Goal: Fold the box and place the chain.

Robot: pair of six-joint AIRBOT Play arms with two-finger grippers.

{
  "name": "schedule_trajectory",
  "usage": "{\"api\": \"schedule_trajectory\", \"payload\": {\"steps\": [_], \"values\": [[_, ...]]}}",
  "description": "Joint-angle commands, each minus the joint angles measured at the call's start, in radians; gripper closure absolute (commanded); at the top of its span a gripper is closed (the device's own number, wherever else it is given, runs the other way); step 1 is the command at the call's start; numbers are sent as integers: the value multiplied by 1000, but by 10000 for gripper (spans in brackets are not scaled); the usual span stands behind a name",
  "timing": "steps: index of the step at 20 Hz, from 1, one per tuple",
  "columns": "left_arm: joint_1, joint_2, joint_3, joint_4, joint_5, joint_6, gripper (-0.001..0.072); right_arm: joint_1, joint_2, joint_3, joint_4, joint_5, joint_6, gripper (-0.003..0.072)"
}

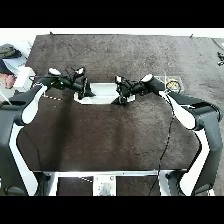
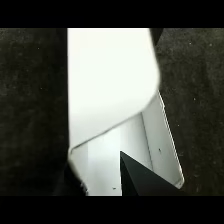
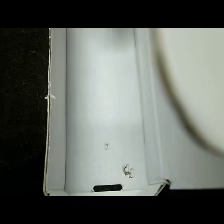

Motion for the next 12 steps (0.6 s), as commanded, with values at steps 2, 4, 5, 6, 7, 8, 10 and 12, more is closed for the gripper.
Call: {"api": "schedule_trajectory", "payload": {"steps": [2, 4, 5, 6, 7, 8, 10, 12], "values": [[69, 11, 34, -7, -105, -5, 386, -1, 0, 0, -2, 0, 0, 467], [106, 11, 53, -23, -162, -47, 387, -1, 0, 0, -2, 0, 0, 467], [119, 11, 63, -25, -187, -71, 389, -1, 0, 0, -2, 0, 0, 467], [128, 11, 79, -24, -218, -103, 505, -1, 0, 0, -2, 0, 0, 467], [135, 12, 95, -25, -257, -110, 592, -1, 0, 0, -2, 0, 0, 467], [135, 12, 108, -25, -290, -112, 701, -1, 0, 0, -2, 0, 0, 467], [130, 19, 123, -23, -295, -166, 703, -1, 0, 0, -2, 0, 0, 467], [116, 56, 119, -11, -240, -188, 706, -1, 0, 0, -2, 0, 0, 467]]}}
